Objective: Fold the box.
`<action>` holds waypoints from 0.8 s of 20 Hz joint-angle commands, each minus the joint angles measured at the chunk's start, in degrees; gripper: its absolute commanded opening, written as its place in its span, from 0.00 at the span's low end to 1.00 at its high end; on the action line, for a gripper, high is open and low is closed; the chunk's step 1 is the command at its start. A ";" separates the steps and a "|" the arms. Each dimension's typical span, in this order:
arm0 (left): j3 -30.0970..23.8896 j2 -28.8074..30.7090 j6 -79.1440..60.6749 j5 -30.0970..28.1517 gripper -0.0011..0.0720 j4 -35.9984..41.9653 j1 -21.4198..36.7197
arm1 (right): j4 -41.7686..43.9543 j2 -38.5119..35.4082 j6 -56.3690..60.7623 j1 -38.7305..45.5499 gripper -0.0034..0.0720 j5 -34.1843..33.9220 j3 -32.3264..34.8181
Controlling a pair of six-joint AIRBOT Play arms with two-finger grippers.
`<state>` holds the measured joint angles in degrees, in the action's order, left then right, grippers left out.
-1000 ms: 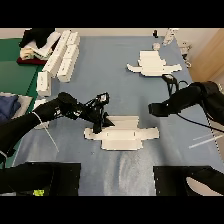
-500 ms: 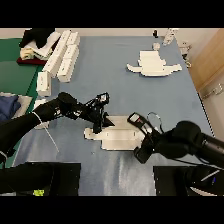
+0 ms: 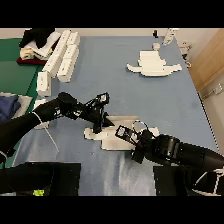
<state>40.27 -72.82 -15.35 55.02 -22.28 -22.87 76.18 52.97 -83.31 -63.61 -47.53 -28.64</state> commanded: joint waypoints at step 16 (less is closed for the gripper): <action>-0.02 -0.02 -0.02 -0.02 0.03 -0.04 0.04 | -8.26 -3.87 4.44 3.48 1.00 -4.44 -4.70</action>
